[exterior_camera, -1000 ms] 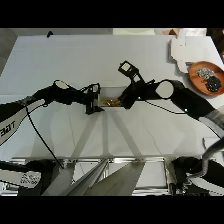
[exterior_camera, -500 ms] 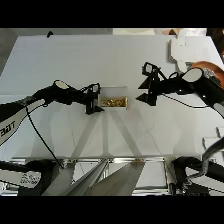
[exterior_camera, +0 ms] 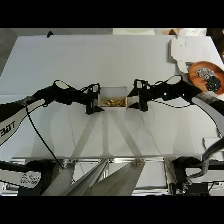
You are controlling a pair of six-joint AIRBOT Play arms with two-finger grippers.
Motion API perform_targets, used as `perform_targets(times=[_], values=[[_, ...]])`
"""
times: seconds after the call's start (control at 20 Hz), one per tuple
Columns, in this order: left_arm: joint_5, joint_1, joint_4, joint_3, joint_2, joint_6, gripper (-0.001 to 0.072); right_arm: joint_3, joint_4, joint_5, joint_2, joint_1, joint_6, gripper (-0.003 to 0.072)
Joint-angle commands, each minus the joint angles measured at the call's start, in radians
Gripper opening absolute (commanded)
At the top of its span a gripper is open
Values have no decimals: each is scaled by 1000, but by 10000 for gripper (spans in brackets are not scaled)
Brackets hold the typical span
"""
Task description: Fold the box and place the chain.
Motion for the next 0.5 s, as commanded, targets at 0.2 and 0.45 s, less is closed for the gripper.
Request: perform_targets(times=[0.2,0.45], values=[[0,0,0,0,0,0,280,0,38,-69,-34,25,-70,282],[0,0,0,0,1,0,280,0,26,-108,-34,25,-70,26]])
